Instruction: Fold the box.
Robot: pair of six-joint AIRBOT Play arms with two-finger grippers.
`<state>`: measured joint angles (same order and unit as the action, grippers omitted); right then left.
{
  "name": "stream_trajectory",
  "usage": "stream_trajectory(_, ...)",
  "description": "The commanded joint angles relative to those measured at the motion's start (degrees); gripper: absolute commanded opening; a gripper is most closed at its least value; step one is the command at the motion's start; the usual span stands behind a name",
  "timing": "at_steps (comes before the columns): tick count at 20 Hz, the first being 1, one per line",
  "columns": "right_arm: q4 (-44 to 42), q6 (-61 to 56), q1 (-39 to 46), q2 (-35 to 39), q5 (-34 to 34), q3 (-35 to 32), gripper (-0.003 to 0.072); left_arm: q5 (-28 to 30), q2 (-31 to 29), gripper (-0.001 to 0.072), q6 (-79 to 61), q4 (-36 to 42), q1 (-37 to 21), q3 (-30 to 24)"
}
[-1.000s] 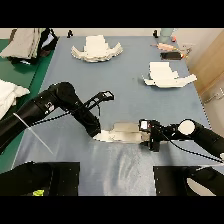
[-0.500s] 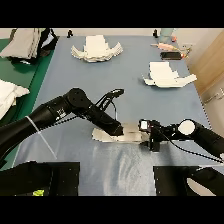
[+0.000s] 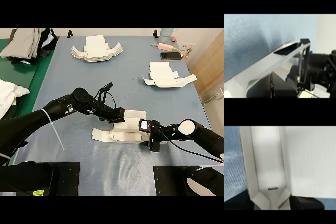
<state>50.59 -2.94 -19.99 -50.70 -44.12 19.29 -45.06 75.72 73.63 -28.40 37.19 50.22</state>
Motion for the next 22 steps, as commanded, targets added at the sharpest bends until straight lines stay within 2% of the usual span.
stream_trajectory(1,0.0,0.0,0.0,0.0,0.0,0.0,0.0513,-1.9,3.6,0.0017,2.1,0.2,-1.0,0.0)
stream_trajectory(4,0.0,0.0,0.0,0.0,0.0,0.0,0.0512,-4.7,6.1,0.0016,2.1,0.2,-1.0,0.0)
stream_trajectory(17,0.0,0.0,0.0,0.0,0.0,0.0,0.0512,-5.2,6.3,0.0017,-3.0,0.3,-0.9,0.0)
stream_trajectory(20,0.0,0.0,0.0,0.0,0.0,0.0,0.0513,-8.7,5.4,0.0016,-9.7,4.1,-3.1,0.1)
stream_trajectory(22,0.0,0.0,0.0,0.0,0.0,0.0,0.0513,-11.2,2.6,0.0015,-13.7,6.1,-6.0,0.1)
